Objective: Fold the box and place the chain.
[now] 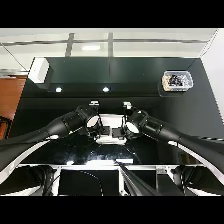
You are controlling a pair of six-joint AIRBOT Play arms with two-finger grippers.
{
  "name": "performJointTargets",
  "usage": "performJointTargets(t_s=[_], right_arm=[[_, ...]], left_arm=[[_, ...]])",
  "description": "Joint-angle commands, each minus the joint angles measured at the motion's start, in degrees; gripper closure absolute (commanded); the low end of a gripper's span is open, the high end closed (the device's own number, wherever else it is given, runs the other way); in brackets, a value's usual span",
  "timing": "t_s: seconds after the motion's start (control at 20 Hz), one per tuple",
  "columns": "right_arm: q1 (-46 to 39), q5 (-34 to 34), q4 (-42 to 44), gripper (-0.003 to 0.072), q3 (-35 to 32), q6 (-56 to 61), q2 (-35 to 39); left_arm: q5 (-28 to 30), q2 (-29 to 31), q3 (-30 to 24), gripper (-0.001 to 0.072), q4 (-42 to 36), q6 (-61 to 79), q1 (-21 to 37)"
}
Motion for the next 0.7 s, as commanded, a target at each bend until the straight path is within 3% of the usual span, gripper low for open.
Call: performJointTargets(t_s=[0.0,0.1,0.15,0.2,0.4,0.6,0.65], right_arm=[[0.0,0.7,0.7,0.0384,0.0,0.2,-0.3],[0.0,1.3,0.7,0.0384,0.1,0.3,-1.3],[0.0,1.3,0.7,0.0429,0.1,0.2,-1.6],[0.0,1.2,0.7,0.0572,0.1,0.2,-1.6],[0.0,0.9,0.7,0.0572,0.1,0.2,-1.6],[0.0,0.9,0.7,0.0516,0.1,0.1,-1.5],[0.0,0.9,0.9,0.0365,0.1,0.2,-1.4]], left_arm=[[0.0,0.0,0.0,0.0685,-0.1,-0.1,0.0],[0.0,0.0,0.0,0.0684,-0.1,-0.1,0.0],[0.0,0.0,0.0,0.0684,-0.1,-0.1,0.0],[0.0,0.0,0.0,0.0684,-0.1,-0.1,0.0],[0.0,0.0,0.0,0.0684,-0.1,-0.1,0.0],[0.0,0.0,0.0,0.0684,-0.1,-0.1,0.0],[0.0,0.0,0.0,0.0684,-0.1,-0.1,0.0]])
